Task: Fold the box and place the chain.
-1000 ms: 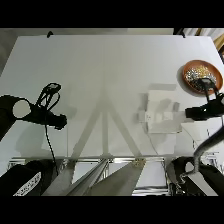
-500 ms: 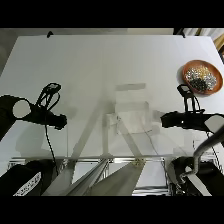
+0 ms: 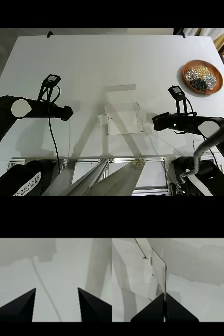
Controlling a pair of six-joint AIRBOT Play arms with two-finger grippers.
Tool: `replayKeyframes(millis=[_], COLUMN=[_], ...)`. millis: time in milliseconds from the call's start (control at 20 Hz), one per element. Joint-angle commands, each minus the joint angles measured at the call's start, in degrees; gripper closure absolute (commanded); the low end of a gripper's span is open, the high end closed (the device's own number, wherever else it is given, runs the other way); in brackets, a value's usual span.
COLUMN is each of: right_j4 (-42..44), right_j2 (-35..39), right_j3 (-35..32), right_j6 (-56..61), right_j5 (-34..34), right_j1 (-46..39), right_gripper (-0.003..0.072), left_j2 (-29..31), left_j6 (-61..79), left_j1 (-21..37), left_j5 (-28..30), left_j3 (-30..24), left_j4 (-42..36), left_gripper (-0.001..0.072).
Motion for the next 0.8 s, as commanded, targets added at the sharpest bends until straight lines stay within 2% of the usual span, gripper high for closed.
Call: replayKeyframes(millis=[0, 150, 250, 500, 600, 750], right_j4=[0.1, 0.1, 0.1, 0.2, 0.2, 0.3], right_j2=[0.1, 0.1, 0.0, 0.0, 0.0, 0.0], right_j3=[0.0, 0.0, 0.0, 0.0, 0.0, 0.0], right_j6=[0.6, 0.6, 0.6, 0.6, 0.6, 0.6], right_j5=[-0.2, -0.2, -0.2, -0.2, -0.2, -0.2], right_j1=[0.6, 0.6, 0.6, 0.6, 0.6, 0.6], right_gripper=[0.067, 0.067, 0.0669, 0.0669, 0.0669, 0.0669], left_j2=[-1.2, -3.2, -5.4, -9.6, -10.0, -10.0], left_j6=[8.2, 17.2, 22.2, 39.0, 46.3, 51.9], left_j1=[0.0, 0.0, 0.0, -0.1, -0.1, -0.1], left_j5=[1.7, 0.8, 0.8, -2.5, -5.6, -6.3], left_j3=[0.0, 0.0, 0.0, 0.0, 0.0, 0.0], left_j4=[-11.8, -20.9, -27.1, -43.4, -47.2, -49.5], left_gripper=[0.0127, 0.0137, 0.0193, 0.0193, 0.0205, 0.0196])
